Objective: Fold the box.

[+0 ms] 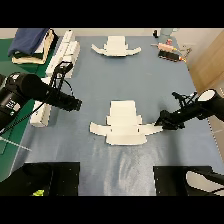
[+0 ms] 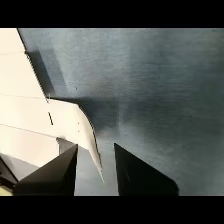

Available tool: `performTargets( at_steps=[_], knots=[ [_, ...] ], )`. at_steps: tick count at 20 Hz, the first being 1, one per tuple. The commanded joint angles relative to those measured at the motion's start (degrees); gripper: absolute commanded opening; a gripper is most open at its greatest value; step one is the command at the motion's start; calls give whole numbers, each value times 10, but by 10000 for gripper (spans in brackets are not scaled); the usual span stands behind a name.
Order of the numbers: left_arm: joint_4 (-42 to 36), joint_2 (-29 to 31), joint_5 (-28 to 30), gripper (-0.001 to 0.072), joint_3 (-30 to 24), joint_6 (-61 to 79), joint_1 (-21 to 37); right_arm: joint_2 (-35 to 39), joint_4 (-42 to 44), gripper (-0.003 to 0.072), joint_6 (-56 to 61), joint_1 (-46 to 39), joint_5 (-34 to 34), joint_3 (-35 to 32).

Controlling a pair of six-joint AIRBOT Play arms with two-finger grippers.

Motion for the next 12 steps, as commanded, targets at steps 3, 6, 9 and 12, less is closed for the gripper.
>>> performTargets(
  at_steps=[3,6,9,12],
  knots=[
    [-4,0,17,15,0,0,0,-34,55,198,-87,42,-7,6],
    [-7,0,27,15,0,0,0,-34,69,10,-109,67,-15,6],
    [-9,0,26,17,0,-10,0,-19,91,1,-136,88,-24,6],
    [-9,0,23,17,0,-14,4,51,87,1,-170,122,-83,-23]
  ],
)
